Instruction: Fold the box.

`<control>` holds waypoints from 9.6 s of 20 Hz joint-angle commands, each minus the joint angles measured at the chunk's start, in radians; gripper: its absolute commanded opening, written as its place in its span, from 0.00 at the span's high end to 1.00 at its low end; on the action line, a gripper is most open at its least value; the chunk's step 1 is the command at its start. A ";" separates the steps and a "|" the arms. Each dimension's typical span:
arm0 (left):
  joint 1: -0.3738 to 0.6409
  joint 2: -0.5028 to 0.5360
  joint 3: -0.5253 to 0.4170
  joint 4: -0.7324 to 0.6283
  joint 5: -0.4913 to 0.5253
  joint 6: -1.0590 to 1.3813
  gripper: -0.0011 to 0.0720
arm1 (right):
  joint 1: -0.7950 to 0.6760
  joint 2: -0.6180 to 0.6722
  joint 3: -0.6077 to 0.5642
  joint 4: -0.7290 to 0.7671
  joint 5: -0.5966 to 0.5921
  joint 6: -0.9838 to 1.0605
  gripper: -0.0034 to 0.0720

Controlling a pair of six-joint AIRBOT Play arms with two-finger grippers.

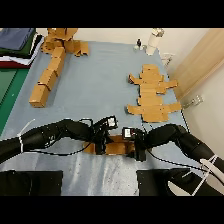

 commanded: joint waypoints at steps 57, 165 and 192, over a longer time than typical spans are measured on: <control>0.000 0.000 0.000 -0.001 -0.023 -0.017 0.97 | 0.002 -0.072 0.001 -0.006 0.053 -0.028 0.29; -0.037 0.226 -0.218 0.099 -0.061 -0.026 0.40 | 0.002 -0.072 0.001 -0.017 0.053 -0.028 0.29; -0.107 0.154 -0.183 0.035 -0.192 -0.023 0.97 | 0.002 -0.072 0.001 -0.019 0.053 -0.028 0.29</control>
